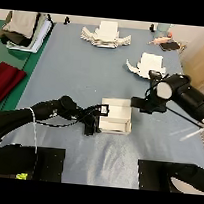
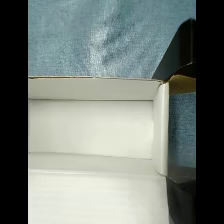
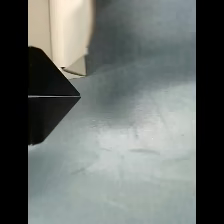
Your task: Fold the box.
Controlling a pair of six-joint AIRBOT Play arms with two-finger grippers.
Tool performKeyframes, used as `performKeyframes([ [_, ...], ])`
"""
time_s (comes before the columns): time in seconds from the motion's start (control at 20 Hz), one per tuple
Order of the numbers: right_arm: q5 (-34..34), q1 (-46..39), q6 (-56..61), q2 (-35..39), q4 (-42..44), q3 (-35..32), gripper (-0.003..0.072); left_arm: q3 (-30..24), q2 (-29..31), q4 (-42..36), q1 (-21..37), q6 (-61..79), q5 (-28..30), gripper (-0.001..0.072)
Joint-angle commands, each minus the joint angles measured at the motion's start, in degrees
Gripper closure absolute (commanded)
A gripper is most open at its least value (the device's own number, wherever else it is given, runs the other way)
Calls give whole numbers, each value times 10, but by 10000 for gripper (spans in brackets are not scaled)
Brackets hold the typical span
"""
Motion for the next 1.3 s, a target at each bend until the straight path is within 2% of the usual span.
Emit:
performKeyframes([
  [0.0, -70, -149, -234, -45, 242, 2, 685, 0, 0, 0, 0, 0, 0, 262],
  [0.15, -28, -257, -436, -136, 503, 2, 685, 0, 0, 0, 0, 0, 0, 262],
  [0.25, 24, -285, -519, -195, 612, 4, 685, 0, 0, 0, 0, 0, 0, 262],
  [0.3, 44, -287, -539, -220, 626, 11, 685, 0, 0, 0, 0, 0, 0, 262],
  [0.5, 104, -266, -584, -281, 626, 43, 684, 0, 0, 0, 0, 0, 0, 262],
  [0.75, 148, -215, -661, -264, 611, 48, 684, 0, 0, 0, 0, 0, 0, 262],
  [0.9, 143, -167, -674, -224, 536, 48, 684, 0, 0, 0, 0, 0, 0, 262],
  [1.05, 111, -107, -671, -169, 429, 40, 685, 0, 0, 0, 0, 0, 0, 262],
  [1.25, -7, -35, -672, -79, 342, -9, 685, 0, 0, 0, 0, 0, 0, 262],
])
